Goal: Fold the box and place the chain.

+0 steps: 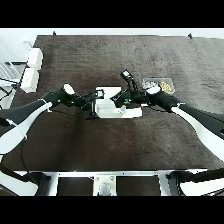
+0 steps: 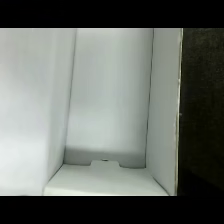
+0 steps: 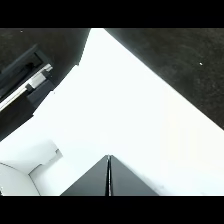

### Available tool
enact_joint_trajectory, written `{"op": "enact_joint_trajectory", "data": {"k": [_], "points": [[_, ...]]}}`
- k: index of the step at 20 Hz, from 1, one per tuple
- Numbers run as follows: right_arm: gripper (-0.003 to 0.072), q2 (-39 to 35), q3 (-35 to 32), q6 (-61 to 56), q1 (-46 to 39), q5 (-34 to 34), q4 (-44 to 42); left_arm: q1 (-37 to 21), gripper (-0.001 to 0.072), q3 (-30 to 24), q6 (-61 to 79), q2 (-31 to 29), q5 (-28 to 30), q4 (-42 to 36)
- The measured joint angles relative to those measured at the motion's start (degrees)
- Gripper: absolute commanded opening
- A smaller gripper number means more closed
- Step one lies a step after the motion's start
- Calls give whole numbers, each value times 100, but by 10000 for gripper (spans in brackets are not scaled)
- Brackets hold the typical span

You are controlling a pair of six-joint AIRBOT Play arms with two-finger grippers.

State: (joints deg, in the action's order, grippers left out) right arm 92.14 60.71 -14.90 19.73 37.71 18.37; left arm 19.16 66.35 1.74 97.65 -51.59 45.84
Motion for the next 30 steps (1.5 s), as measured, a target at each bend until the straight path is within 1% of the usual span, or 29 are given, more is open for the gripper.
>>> {"op": "enact_joint_trajectory", "data": {"k": [13,16,18,20,22,23,24,27,30], "points": [[5,22,0,-149,-90,-87,20,0,529,0,0,0,-2,2],[4,-66,0,-146,-111,-85,42,0,529,0,0,0,0,2],[3,-286,0,-129,-153,-87,57,0,529,0,2,0,2,7],[2,-662,-26,-114,-181,-52,205,0,529,0,4,0,4,11],[8,-1167,-131,-105,-192,-37,557,0,530,0,4,0,4,11],[248,-1449,-229,-107,-199,-24,831,0,530,0,4,0,4,11],[714,-1705,-352,-107,-203,-2,1152,0,529,0,4,0,4,11],[720,-2328,-844,-103,-264,61,2194,0,530,0,4,0,4,9],[720,-2476,-1220,96,-380,72,2787,0,529,0,4,0,7,7]]}}
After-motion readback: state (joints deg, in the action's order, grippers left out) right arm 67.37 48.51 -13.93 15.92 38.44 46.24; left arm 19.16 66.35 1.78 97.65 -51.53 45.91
